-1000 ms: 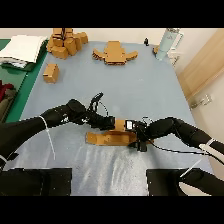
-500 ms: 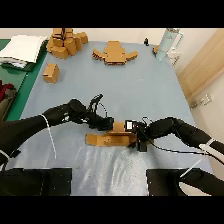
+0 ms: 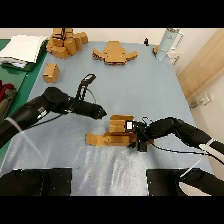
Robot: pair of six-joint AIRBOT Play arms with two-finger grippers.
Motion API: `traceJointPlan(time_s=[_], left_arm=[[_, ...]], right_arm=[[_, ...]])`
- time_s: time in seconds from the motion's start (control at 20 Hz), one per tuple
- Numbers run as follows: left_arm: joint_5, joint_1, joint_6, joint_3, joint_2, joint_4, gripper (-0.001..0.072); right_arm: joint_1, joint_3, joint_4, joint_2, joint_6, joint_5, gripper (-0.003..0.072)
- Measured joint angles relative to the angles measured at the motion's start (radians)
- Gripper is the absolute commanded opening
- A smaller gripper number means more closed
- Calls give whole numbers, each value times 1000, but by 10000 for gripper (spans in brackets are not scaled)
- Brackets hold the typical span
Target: Fold the box.
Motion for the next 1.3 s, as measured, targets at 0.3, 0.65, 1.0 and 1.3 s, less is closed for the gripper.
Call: traceJointPlan(time_s=[0.3, 0.65, 1.0, 1.3], left_arm=[[55, -142, 242, -166, 179, 72, 11], [190, -164, 701, -336, 201, 52, 720], [259, -156, 848, -331, 71, 14, 720], [209, -192, 872, -262, -22, -2, 355]], right_arm=[[0, 0, 0, 0, 0, 0, 568], [0, 0, 0, 0, 0, 0, 568], [0, 0, 0, 0, 0, 0, 568], [0, 0, 0, 0, 0, 0, 569]])
